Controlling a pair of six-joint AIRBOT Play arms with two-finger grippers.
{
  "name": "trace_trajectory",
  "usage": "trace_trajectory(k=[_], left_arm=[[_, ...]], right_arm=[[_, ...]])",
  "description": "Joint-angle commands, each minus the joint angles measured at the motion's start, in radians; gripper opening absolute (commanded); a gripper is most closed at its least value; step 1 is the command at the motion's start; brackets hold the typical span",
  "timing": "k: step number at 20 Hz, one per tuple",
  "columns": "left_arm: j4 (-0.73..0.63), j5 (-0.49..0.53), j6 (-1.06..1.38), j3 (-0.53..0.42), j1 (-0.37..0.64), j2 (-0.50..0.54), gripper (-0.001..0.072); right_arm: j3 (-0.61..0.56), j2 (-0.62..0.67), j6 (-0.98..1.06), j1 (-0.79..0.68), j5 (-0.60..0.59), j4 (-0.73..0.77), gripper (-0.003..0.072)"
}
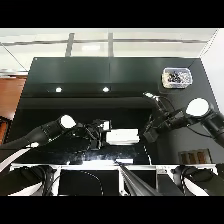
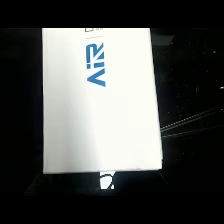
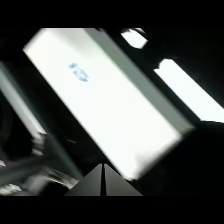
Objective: Fold the box and place the chain.
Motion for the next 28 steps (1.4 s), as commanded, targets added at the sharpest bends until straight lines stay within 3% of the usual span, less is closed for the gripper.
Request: trace_trajectory(k=[1,9,13,19,23,24,25,26,28], left_arm=[[0.0,0.0,0.001,0.0,0.0,0.0,0.0419],[0.001,0.0,0.001,0.0,0.0,0.0,0.0419],[0.0,0.0,0.001,0.0,0.0,0.0,0.0419],[0.0,0.0,0.001,0.0,0.0,0.0,0.0419],[0.001,0.0,0.001,0.0,0.0,0.0,0.0423],[0.005,0.0,0.001,0.0,0.003,0.002,0.0448],[0.028,0.0,0.0,0.001,0.005,0.011,0.0615],[0.073,-0.002,-0.027,0.001,0.007,0.032,0.0705],[0.172,-0.013,-0.143,0.001,0.019,0.102,0.0705]], right_arm=[[-0.125,-0.028,0.061,-0.01,-0.079,0.378,0.0011],[-0.137,-0.195,0.118,0.087,-0.289,0.341,0.0013],[-0.137,-0.221,0.163,0.087,-0.294,0.263,0.0014],[-0.136,-0.219,0.159,0.085,-0.301,0.263,0.0014],[-0.076,-0.146,0.113,0.008,-0.152,0.294,0.0014],[-0.049,-0.108,0.113,-0.032,-0.114,0.293,0.0013],[-0.022,-0.06,0.114,-0.083,-0.079,0.291,0.0013],[0.002,-0.013,0.114,-0.137,-0.049,0.286,0.0013],[0.036,0.082,0.114,-0.256,0.004,0.262,0.0013]])
